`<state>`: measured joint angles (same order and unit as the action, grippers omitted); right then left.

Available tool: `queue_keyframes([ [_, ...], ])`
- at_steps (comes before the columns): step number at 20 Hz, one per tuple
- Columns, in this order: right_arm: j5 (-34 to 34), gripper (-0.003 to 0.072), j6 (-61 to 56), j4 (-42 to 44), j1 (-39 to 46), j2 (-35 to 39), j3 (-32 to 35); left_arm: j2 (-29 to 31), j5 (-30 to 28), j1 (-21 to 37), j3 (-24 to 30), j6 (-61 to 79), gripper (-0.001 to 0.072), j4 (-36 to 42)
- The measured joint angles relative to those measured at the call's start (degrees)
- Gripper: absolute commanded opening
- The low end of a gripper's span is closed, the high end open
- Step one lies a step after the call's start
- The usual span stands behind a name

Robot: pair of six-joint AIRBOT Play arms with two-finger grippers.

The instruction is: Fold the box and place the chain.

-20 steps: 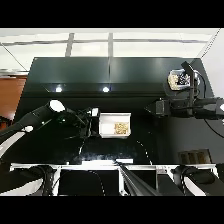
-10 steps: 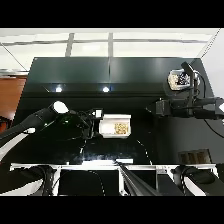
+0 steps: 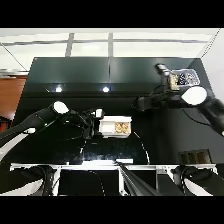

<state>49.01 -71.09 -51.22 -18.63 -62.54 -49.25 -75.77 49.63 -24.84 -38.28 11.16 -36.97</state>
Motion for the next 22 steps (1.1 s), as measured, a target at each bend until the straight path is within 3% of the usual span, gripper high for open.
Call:
queue_keyframes([
  [5,1.3,0.069,25.9,0.2,-6.0,-5.0,-0.7,0.0,0.0,0.0,0.0,-0.1,0.0503,0.0],
  [10,5.6,0.069,40.8,0.4,-8.8,-5.5,-0.9,0.0,0.0,0.0,0.0,-0.1,0.0503,0.0],
  [22,9.7,0.0668,50.1,4.9,-9.7,-5.7,-0.2,0.0,0.3,0.0,0.0,-0.1,0.0503,0.0],
])
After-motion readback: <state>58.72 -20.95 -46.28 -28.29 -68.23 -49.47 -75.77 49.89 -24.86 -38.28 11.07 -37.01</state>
